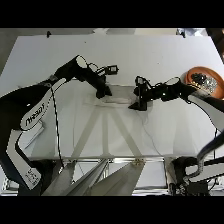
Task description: Fold the box and place the chain.
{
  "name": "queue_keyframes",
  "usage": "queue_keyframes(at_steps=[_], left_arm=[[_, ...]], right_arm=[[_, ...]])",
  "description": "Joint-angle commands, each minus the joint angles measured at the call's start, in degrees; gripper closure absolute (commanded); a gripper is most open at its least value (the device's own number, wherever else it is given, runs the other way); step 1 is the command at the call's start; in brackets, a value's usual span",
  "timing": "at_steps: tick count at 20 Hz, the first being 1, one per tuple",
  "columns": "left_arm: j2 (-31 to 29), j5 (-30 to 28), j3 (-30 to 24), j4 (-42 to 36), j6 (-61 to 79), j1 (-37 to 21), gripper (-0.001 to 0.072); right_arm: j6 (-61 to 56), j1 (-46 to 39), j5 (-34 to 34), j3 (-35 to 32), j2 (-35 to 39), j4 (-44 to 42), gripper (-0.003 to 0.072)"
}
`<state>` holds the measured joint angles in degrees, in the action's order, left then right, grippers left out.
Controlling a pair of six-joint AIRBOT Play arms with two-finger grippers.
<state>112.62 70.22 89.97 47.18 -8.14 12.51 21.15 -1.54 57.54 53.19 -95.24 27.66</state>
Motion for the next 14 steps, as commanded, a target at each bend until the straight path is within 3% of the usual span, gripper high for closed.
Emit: queue_keyframes(at_steps=[1,10,11,12,13,14], left_arm=[[0.04,-0.09,-0.02,0.02,-0.04,-0.02,0.0701],[0.04,-0.09,-0.02,0.02,-0.04,-0.02,0.0701],[0.04,-0.09,-0.02,0.02,-0.04,-0.02,0.0701],[0.04,-0.09,-0.02,0.02,-0.04,-0.02,0.0701],[0.04,-0.09,-0.02,0.02,-0.04,-0.02,0.0701],[0.04,-0.09,-0.02,0.02,-0.04,-0.02,0.0700]], right_arm=[[-0.09,-0.02,0.00,0.07,-0.02,0.57,-0.0003],[-0.09,0.02,-0.09,0.04,-0.68,0.57,0.0024],[-0.07,0.02,-0.11,0.04,-0.68,0.59,0.0105],[-0.09,0.02,-0.09,0.04,-0.68,0.59,0.0250],[-0.09,0.02,-0.07,0.04,-0.68,0.57,0.0307],[-0.09,0.02,-0.09,0.04,-0.68,0.57,0.0305]])
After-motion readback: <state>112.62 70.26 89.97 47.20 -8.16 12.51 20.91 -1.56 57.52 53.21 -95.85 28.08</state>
